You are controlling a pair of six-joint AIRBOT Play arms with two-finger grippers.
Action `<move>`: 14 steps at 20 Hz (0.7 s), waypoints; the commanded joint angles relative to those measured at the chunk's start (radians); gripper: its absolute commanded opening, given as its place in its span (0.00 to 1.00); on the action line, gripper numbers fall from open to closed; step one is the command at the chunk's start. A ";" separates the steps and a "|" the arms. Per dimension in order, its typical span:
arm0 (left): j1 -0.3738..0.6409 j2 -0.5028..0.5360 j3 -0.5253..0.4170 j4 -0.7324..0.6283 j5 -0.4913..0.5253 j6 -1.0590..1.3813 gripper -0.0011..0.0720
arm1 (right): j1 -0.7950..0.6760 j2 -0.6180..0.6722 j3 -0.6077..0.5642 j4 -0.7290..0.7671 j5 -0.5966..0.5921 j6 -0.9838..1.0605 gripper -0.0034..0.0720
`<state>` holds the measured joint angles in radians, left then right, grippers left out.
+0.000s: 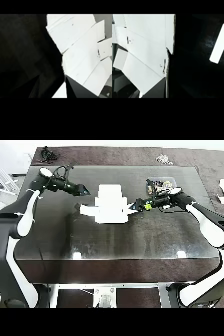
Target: Fold the box and place the chain.
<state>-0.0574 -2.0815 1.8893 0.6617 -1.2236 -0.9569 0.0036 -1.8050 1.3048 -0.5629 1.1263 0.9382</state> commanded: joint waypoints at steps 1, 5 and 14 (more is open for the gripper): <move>-0.030 -0.062 0.055 -0.037 -0.003 -0.008 0.54 | -0.001 0.000 0.000 0.000 0.000 0.000 0.06; -0.069 -0.128 0.131 -0.086 -0.023 -0.015 0.54 | -0.001 0.000 0.000 0.000 0.000 0.000 0.06; -0.086 -0.163 0.130 -0.100 -0.043 -0.004 0.54 | -0.001 -0.001 0.000 0.000 0.000 0.000 0.06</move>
<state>-0.1413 -2.2295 2.0171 0.5774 -1.2602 -0.9710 0.0036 -1.8057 1.3048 -0.5629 1.1263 0.9386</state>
